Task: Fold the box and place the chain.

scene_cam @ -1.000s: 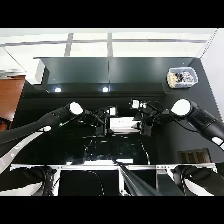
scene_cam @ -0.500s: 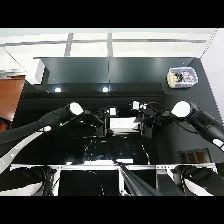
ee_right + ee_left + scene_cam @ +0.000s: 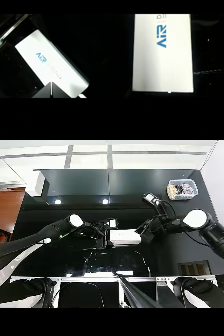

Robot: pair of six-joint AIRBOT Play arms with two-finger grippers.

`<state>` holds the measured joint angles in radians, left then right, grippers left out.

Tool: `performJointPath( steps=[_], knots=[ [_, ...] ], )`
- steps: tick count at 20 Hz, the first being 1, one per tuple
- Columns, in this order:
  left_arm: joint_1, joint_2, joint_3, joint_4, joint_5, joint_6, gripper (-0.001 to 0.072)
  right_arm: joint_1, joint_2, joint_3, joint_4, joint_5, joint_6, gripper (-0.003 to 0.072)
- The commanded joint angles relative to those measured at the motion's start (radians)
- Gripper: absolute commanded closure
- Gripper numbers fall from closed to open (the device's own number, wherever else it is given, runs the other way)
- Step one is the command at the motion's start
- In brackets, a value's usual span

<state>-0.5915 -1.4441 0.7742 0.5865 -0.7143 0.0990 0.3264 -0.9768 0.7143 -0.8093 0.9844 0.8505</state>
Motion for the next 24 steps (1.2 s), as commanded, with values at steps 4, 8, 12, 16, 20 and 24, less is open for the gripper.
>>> performJointPath(
  steps=[4,8,12,16,20,24],
  knots=[
    [0.0,0.0,0.0,0.0,0.0,0.001,0.0249,-0.014,-0.144,-0.034,0.282,0.004,0.32,0.0666],
    [0.0,0.0,0.0,0.0,0.0,0.001,0.0249,-0.014,-0.247,-0.034,0.259,0.01,0.319,0.0666],
    [0.0,0.0,0.0,0.0,0.0,0.001,0.0249,-0.014,-0.274,-0.034,0.206,-0.02,0.32,0.0666],
    [0.0,0.0,0.0,0.0,-0.001,0.001,0.0249,-0.014,-0.275,-0.034,0.175,-0.028,0.32,0.0666],
    [0.0,0.0,0.0,0.0,-0.001,0.001,0.0249,-0.015,-0.272,-0.031,0.167,-0.019,0.299,0.0666],
    [0.001,0.009,0.0,0.003,-0.001,0.001,0.0215,-0.028,-0.197,0.08,0.098,0.112,0.265,0.0666]
  ],
)
